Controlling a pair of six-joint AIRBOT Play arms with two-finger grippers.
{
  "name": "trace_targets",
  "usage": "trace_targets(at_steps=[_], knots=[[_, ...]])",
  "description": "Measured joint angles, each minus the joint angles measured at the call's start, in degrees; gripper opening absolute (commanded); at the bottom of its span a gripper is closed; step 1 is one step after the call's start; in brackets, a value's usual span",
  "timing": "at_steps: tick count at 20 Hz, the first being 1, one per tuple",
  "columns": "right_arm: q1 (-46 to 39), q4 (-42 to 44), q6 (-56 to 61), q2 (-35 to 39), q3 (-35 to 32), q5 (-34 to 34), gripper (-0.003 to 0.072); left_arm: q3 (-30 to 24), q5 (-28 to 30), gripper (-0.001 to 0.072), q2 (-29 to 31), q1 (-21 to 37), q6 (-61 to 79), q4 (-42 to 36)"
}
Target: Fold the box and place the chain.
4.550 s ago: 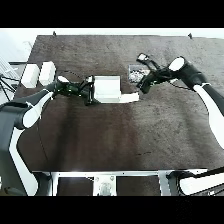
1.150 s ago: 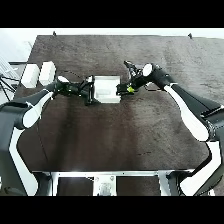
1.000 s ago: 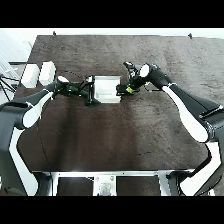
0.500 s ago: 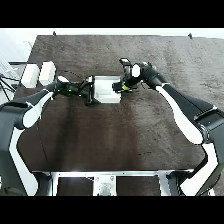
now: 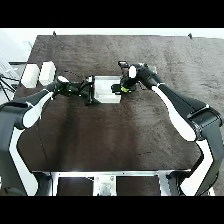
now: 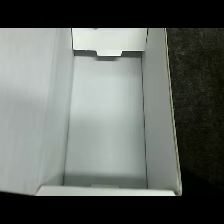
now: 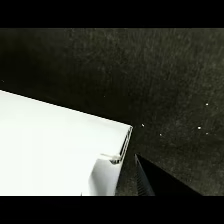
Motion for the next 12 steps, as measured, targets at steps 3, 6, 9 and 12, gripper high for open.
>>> trace_targets(at_steps=[3,6,9,12], knots=[[0.0,-1.3,0.1,-1.7,2.8,2.3,0.0369,0.0,0.0,0.0628,0.0,0.0,0.0,0.0],[0.2,-2.8,0.2,-3.9,6.4,6.3,0.0366,0.0,0.0,0.0628,0.0,0.0,0.0,0.0],[0.7,-4.5,1.0,-5.1,8.6,8.9,0.0316,0.0,0.0,0.0628,0.0,0.0,0.0,0.0],[1.1,-5.7,1.9,-5.6,9.4,10.0,0.0313,0.0,0.0,0.0628,0.0,0.0,0.0,0.0]])
